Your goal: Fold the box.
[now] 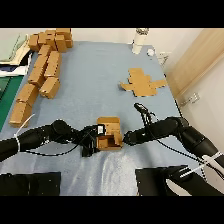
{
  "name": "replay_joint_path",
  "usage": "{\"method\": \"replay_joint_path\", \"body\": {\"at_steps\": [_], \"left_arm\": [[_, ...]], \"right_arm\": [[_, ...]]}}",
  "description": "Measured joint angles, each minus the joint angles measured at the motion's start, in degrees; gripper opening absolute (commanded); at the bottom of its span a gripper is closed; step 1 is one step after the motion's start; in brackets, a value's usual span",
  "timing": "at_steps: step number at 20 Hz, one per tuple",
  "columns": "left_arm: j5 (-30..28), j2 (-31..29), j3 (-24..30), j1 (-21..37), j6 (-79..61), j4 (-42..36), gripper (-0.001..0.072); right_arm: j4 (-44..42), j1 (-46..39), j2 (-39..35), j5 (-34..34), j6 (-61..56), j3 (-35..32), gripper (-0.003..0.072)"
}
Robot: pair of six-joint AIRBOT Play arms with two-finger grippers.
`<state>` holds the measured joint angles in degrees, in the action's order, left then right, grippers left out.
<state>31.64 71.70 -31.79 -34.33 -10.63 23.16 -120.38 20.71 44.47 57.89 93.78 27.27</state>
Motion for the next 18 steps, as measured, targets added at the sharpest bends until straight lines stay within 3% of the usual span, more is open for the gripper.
{"method": "replay_joint_path", "body": {"at_steps": [13,15,18], "left_arm": [[0.0,0.0,0.0,0.02,0.02,0.0,0.0528],[0.0,0.0,0.0,0.0,0.0,0.0,0.0528],[0.0,0.0,0.0,0.02,0.02,0.0,0.0528]], "right_arm": [[-2.32,0.0,0.0,0.2,-0.2,0.44,0.0244],[-2.62,0.0,0.02,0.24,-0.2,0.74,0.0506],[-2.64,0.13,0.66,0.39,-0.15,0.96,0.0522]]}}
